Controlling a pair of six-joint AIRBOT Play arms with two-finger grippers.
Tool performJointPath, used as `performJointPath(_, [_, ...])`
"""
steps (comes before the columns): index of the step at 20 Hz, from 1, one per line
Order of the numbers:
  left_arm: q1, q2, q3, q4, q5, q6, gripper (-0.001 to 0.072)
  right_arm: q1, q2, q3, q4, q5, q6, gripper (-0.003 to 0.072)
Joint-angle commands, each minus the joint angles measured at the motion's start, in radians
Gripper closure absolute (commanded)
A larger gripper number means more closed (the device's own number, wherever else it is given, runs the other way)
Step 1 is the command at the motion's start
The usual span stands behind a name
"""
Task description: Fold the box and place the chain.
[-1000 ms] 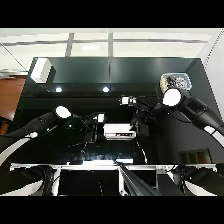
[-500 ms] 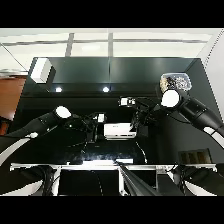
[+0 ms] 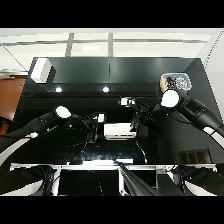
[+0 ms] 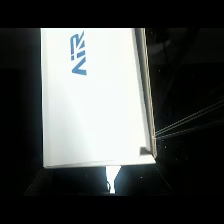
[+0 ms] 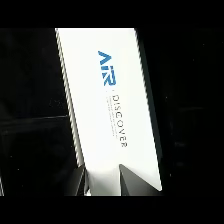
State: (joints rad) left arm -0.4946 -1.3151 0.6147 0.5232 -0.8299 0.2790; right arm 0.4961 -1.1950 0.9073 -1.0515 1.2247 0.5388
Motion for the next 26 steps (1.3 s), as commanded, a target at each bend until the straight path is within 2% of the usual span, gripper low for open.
performJointPath(1, [0.000,-0.001,0.001,0.000,0.000,0.001,0.0272,0.001,-0.002,-0.001,0.000,-0.020,0.012,0.0423])
performJointPath(26, [0.000,-0.001,0.001,0.000,0.000,0.001,0.0271,0.042,-0.022,-0.001,-0.023,-0.014,0.038,0.0421])
